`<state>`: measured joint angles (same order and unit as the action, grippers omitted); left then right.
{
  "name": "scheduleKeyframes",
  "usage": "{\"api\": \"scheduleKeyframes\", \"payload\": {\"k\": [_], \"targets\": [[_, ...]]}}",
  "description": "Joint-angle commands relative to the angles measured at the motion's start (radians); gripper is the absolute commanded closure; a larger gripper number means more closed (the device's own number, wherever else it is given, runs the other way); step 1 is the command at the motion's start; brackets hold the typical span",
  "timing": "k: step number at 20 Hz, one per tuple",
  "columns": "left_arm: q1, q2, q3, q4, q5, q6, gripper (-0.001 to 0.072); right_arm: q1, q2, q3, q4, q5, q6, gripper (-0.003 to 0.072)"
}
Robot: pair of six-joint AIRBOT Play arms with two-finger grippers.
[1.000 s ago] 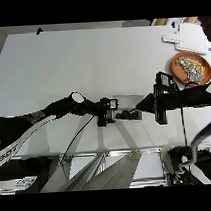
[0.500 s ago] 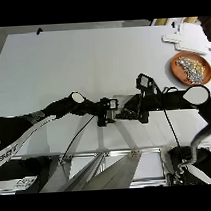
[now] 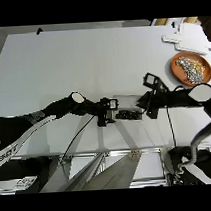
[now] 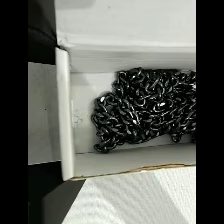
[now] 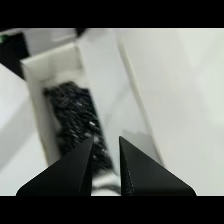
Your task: Fold the box and place the chain.
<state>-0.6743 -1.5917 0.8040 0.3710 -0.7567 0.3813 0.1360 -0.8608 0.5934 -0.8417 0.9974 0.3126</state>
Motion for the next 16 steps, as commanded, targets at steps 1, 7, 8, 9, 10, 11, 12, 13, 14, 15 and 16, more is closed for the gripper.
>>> {"api": "scheduleKeyframes", "payload": {"k": [1,7,8,9,10,11,12,13,14,15,16], "targets": [[0.000,0.000,0.000,0.000,0.000,0.000,0.0459,-0.163,0.032,-0.001,-0.120,0.125,-0.253,0.0526],[0.000,0.000,0.000,0.000,0.000,0.000,0.0459,-0.095,-0.103,-0.021,-0.224,0.099,-0.322,0.0316],[0.000,0.000,0.000,0.000,0.000,0.000,0.0459,-0.066,-0.128,-0.034,-0.225,0.068,-0.324,0.0316],[0.000,0.000,0.000,0.000,0.000,0.000,0.0459,-0.038,-0.154,-0.046,-0.228,0.033,-0.327,0.0321],[0.000,0.000,0.000,0.000,0.000,0.000,0.0459,-0.014,-0.176,-0.052,-0.227,0.006,-0.335,0.0321],[0.000,0.000,0.000,0.000,0.000,0.000,0.0459,0.007,-0.197,-0.052,-0.228,-0.010,-0.349,0.0333],[0.000,0.000,0.000,0.000,0.000,0.000,0.0459,0.019,-0.213,-0.052,-0.227,-0.027,-0.349,0.0346],[0.000,0.000,0.000,0.000,0.000,0.000,0.0459,0.028,-0.229,-0.052,-0.227,-0.041,-0.354,0.0346],[0.000,0.000,0.000,0.000,0.000,0.000,0.0459,0.031,-0.241,-0.052,-0.227,-0.050,-0.367,0.0350],[0.000,0.000,0.000,0.000,0.000,0.000,0.0459,0.031,-0.248,-0.052,-0.227,-0.058,-0.375,0.0390],[0.000,0.000,0.000,0.000,0.000,0.000,0.0459,0.031,-0.249,-0.052,-0.227,-0.066,-0.375,0.0428]]}}
